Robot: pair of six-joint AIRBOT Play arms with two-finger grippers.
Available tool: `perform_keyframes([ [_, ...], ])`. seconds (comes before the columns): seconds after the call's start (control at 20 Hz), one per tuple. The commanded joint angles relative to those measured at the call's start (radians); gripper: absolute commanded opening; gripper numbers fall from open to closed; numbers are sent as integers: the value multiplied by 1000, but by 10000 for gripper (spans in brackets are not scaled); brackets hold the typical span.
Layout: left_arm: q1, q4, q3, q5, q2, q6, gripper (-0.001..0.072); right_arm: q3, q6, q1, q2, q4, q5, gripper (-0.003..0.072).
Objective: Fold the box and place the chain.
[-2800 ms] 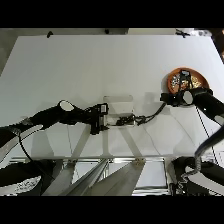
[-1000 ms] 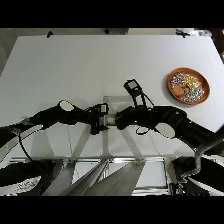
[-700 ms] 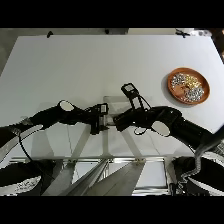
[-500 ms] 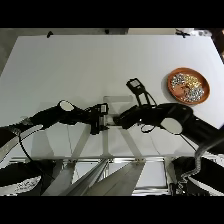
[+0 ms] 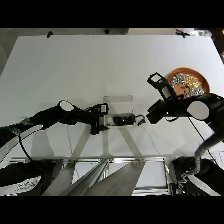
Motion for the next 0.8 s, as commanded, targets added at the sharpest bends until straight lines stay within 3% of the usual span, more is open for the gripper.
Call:
perform_keyframes([
  [0.0, 0, 0, 0, 0, 1, 0, 208, -17, -137, -38, -104, -11, 48, 376],
  [0.05, 0, 0, 0, 0, 1, 0, 208, -32, -180, -21, -143, -11, 41, 420],
  [0.4, 0, 0, 0, 0, 1, 0, 208, -104, -87, 49, -227, -13, -172, 409],
  [0.6, 0, 0, 0, 0, 1, 0, 208, -105, 61, 49, -230, -9, -208, 334],
  [0.75, 0, 0, 0, 0, 1, 0, 208, -105, 139, 48, -230, -10, -207, 334],
])
